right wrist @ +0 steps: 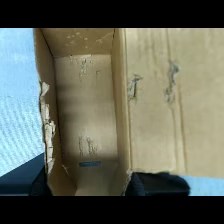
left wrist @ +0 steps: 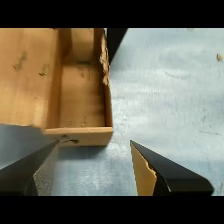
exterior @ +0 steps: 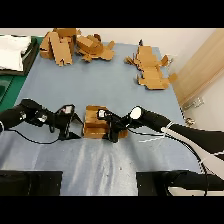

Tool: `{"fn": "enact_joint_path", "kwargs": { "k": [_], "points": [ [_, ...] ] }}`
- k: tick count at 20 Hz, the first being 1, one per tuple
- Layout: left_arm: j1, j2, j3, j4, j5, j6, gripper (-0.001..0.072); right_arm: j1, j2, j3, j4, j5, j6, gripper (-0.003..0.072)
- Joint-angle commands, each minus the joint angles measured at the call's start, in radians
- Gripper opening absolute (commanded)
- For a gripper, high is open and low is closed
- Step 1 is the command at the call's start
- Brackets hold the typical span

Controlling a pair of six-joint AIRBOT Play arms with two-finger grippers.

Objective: Fold the box.

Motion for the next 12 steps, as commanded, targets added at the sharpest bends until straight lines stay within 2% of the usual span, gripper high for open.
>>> {"fn": "enact_joint_path", "kwargs": {
  "k": [1, 4, 7, 9, 12],
  "points": [
    [-0.087, 0.018, -0.007, 0.095, 0.14, -0.127, 0.0691, 0.0, 0.001, 0.001, 0.001, 0.0, 0.001, 0.0507],
    [-0.1, 0.017, -0.006, 0.088, 0.215, -0.144, 0.0691, 0.0, 0.001, 0.001, 0.0, 0.001, 0.001, 0.0508],
    [-0.098, 0.018, -0.006, 0.101, 0.243, -0.205, 0.069, 0.0, 0.001, 0.001, 0.001, 0.0, 0.001, 0.0508],
    [-0.098, 0.024, -0.007, 0.142, 0.233, -0.245, 0.069, 0.0, 0.0, 0.001, 0.0, 0.0, 0.001, 0.0507],
    [-0.098, 0.055, -0.006, 0.138, 0.154, -0.258, 0.069, 0.0, 0.0, 0.001, 0.0, -0.001, 0.001, 0.0508]
  ]
}}
